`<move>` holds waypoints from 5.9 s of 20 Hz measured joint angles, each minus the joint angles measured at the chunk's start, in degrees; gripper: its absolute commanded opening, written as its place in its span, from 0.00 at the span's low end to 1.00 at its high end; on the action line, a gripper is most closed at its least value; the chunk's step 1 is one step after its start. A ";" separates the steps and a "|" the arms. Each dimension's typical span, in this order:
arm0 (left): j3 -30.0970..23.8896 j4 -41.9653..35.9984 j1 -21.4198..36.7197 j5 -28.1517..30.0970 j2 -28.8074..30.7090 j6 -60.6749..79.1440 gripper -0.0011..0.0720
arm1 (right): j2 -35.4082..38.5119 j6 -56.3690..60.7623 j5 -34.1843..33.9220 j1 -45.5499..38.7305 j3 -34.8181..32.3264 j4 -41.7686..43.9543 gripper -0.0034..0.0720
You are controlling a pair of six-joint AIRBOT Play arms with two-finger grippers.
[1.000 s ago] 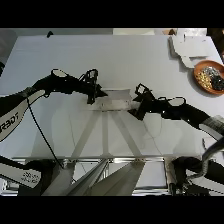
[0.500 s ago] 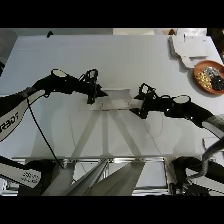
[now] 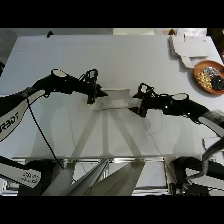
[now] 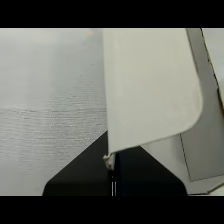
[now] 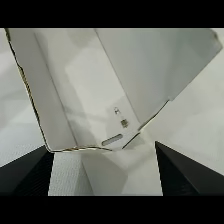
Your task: Fold the box and place the chain.
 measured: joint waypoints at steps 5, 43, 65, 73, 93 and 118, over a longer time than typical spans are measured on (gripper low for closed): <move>0.00 -0.02 0.02 0.02 -0.02 0.00 0.03 | -1.09 -0.42 -0.37 0.00 2.23 -1.73 0.97; -0.02 0.00 -0.02 -0.07 -0.02 0.02 0.03 | -14.49 -1.62 15.93 -0.28 13.03 -8.17 0.97; -0.02 -0.02 -0.02 -0.07 -0.02 0.00 0.03 | -14.53 1.75 12.85 1.44 13.25 -9.38 0.97; -0.02 -0.02 -0.02 -0.09 -0.02 0.00 0.03 | -14.53 1.75 12.61 1.44 13.25 -9.20 0.74; -0.02 0.00 -0.02 -0.11 -0.02 0.02 0.03 | -14.53 1.75 12.55 1.44 13.27 -9.03 0.63; -0.02 -1.90 0.61 -0.24 -0.02 0.00 0.22 | -14.53 1.75 12.61 1.49 13.27 -9.05 0.63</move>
